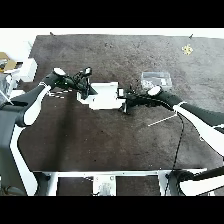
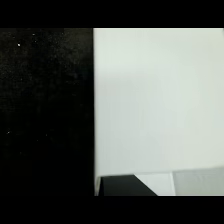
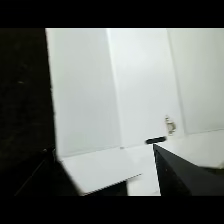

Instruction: Fold the box and place the chain.

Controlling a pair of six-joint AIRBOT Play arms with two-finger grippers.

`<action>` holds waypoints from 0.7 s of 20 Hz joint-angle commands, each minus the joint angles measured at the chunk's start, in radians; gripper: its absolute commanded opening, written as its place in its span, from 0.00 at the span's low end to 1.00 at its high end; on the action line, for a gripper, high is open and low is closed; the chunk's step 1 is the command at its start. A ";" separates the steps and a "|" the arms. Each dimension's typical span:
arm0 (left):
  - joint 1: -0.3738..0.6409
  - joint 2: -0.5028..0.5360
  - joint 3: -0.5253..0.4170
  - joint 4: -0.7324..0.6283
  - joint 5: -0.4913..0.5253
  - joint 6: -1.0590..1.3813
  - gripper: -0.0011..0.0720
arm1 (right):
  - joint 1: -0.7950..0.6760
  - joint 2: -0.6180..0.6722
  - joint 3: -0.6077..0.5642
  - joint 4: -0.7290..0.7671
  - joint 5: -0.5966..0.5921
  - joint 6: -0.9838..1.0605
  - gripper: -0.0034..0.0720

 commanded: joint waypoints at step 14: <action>0.000 -0.001 0.000 0.000 0.001 0.000 0.03 | -0.080 -0.156 0.291 0.006 0.202 0.116 0.94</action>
